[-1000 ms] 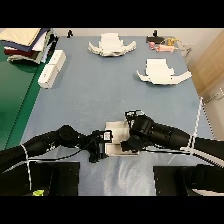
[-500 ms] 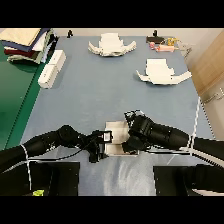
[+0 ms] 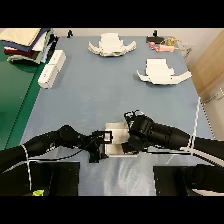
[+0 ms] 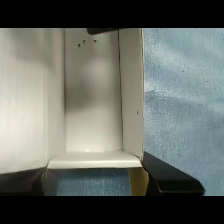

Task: Fold the box.

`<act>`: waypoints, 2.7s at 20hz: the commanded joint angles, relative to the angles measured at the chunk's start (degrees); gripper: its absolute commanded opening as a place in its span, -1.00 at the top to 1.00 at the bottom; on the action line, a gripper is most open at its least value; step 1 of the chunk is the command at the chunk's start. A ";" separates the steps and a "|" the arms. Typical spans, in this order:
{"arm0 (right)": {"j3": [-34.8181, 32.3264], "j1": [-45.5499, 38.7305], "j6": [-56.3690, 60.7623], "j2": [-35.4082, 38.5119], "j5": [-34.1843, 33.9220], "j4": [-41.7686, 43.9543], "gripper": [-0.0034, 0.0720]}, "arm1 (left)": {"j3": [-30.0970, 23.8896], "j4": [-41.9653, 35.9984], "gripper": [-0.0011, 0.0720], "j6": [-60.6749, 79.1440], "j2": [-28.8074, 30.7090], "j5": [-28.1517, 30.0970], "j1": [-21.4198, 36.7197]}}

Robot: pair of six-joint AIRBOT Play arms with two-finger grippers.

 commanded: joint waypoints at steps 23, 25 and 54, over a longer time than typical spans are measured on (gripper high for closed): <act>4.57 -11.65 -6.25 12.72 -10.84 -7.43 0.90 | 0.04 -0.09 -0.27 -0.20 0.00 0.17 0.07; 3.37 -19.71 -12.44 12.00 -6.75 -0.57 0.90 | 0.04 -0.09 -0.27 -0.20 0.02 0.17 0.07; 3.85 -36.96 -31.34 6.64 -5.14 16.90 0.90 | 0.04 -0.07 -0.27 2.16 0.02 5.79 0.15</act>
